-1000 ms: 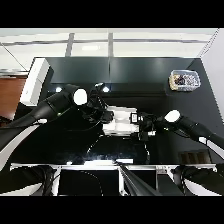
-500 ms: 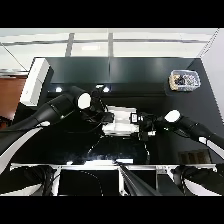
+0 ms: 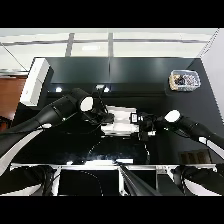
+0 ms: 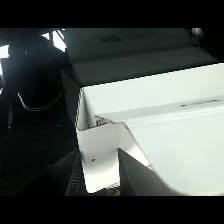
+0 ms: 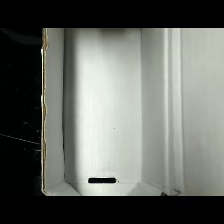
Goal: Fold the box and place the chain.
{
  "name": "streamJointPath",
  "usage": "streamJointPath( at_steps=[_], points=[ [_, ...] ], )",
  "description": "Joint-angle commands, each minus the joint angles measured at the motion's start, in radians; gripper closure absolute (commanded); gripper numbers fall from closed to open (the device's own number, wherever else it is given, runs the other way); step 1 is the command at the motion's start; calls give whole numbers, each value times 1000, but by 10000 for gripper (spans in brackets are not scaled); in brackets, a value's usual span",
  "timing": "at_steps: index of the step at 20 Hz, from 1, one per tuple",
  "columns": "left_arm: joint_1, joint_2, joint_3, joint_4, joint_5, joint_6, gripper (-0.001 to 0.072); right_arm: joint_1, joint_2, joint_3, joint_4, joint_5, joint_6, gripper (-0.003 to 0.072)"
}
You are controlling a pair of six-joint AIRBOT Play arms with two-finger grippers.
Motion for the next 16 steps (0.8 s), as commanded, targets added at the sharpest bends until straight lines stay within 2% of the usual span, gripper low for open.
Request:
streamJointPath(
  at_steps=[1,16],
  points=[
    [-1,-1,0,9,-6,-3,400,0,0,0,0,0,0,246],
    [-58,-25,32,21,-22,-30,432,0,0,0,0,0,1,246]
  ],
)
